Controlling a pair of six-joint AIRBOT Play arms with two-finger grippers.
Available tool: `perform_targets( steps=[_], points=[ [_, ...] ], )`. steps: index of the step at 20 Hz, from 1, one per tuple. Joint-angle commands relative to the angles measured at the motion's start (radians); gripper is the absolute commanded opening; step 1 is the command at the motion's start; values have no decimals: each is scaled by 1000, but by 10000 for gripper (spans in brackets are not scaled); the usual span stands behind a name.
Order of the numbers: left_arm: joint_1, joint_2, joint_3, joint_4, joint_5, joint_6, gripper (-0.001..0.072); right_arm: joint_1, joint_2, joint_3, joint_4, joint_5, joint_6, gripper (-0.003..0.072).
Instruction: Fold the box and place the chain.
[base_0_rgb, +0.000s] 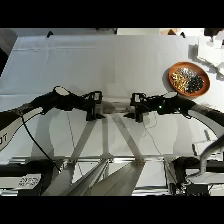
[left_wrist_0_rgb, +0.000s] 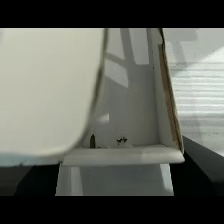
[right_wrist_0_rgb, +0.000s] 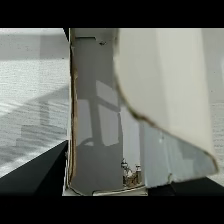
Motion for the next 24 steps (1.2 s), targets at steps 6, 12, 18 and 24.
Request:
perform_targets(
  steps=[6, 12, 18, 24],
  points=[
    [-2, -26, 0, -20, -13, 16, 693, 0, 0, 0, 0, 0, 0, 407],
    [-2, -25, 0, -20, -18, 16, 210, 0, 0, 0, 0, 0, 0, 407],
    [-2, -25, 0, -19, -18, 16, 210, 0, 0, 0, 0, 0, 0, 407],
    [-2, -25, 0, -19, -19, 16, 210, 0, 0, 0, 0, 0, 0, 407]
  ],
)
